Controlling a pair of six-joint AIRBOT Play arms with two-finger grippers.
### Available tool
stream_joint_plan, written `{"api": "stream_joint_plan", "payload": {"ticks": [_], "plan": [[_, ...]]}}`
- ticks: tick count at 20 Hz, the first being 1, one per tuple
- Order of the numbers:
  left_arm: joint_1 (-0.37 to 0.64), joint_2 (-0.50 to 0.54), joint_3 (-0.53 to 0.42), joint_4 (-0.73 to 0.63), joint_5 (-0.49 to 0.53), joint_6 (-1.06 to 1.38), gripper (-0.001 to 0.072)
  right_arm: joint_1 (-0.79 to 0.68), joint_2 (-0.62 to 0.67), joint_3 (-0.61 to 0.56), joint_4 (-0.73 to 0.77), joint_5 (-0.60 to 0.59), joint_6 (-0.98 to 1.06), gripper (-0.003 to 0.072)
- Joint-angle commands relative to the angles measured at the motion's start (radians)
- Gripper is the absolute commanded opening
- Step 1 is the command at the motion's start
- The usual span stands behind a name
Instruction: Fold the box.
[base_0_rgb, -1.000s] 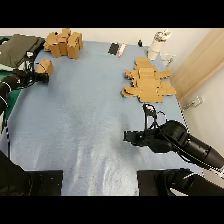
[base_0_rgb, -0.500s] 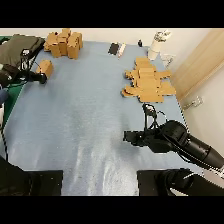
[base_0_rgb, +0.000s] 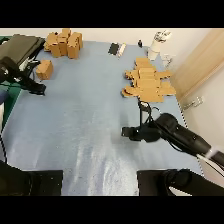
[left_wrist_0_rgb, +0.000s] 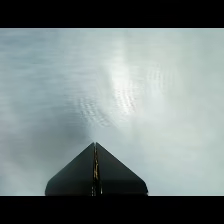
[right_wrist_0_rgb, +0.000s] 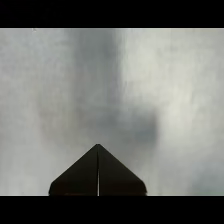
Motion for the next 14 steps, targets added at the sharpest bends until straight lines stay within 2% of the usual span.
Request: {"api": "stream_joint_plan", "payload": {"ticks": [1, 7, 11, 14], "plan": [[-0.161, 0.082, -0.021, -0.028, -0.163, -0.052, 0.0008, -0.11, -0.169, 0.13, 0.089, 0.026, -0.223, 0.0002], [-0.52, 0.327, -0.241, -0.037, -0.051, -0.172, 0.0008, -0.132, -0.398, 0.424, 0.125, -0.061, -0.32, 0.0002], [-0.661, 0.43, -0.404, -0.062, 0.024, -0.257, 0.0009, -0.132, -0.48, 0.476, 0.192, -0.094, -0.36, 0.0002], [-0.707, 0.473, -0.488, -0.062, 0.048, -0.299, 0.0009, -0.131, -0.502, 0.477, 0.233, -0.09, -0.404, 0.0002]]}}
